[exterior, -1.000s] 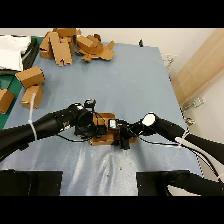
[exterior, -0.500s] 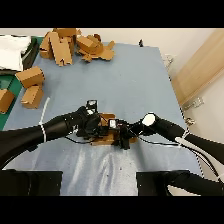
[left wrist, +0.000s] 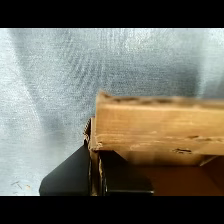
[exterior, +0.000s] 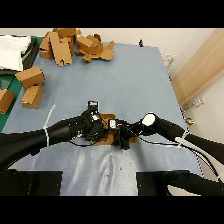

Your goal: Fold the box.

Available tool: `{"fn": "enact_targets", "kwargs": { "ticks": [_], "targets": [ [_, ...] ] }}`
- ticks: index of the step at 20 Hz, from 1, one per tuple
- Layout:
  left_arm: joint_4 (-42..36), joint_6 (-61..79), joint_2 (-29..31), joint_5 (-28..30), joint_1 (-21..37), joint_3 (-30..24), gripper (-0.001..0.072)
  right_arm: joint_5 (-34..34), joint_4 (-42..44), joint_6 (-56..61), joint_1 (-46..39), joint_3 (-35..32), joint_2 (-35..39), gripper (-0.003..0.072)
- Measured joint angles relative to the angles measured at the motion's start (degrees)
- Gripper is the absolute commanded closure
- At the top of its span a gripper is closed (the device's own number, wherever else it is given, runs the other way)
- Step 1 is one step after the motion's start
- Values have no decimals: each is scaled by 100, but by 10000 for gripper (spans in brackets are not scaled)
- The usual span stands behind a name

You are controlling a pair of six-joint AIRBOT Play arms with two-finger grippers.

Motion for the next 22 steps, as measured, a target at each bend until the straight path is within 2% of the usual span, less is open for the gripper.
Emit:
{"fn": "enact_targets", "kwargs": {
  "ticks": [2, 3, 4, 5, 10, 13, 17, 22],
  "targets": [
    [9, 2, 0, -13, -33, 2, 694, 0, 0, 0, 0, 0, 0, 312],
    [7, 4, -2, -31, -39, 17, 602, 0, 0, 0, -2, 0, 0, 312],
    [-7, 22, -2, -39, -44, 17, 344, 0, 0, 0, -2, 0, 0, 313],
    [-70, 42, -4, -28, -50, 50, 259, 9, -2, -17, 0, 0, 0, 312],
    [-129, 31, -2, -669, -20, 240, 259, 59, 44, 0, 9, -2, -2, 313],
    [-61, 35, 0, -763, -2, 321, 259, 22, 37, 0, 9, -2, -2, 312],
    [57, 35, 0, -741, 9, 361, 259, -11, 20, 2, 7, 2, 0, 313],
    [125, 35, -2, -258, 9, 367, 260, -24, -17, 13, -2, 2, 2, 313]
  ]
}}
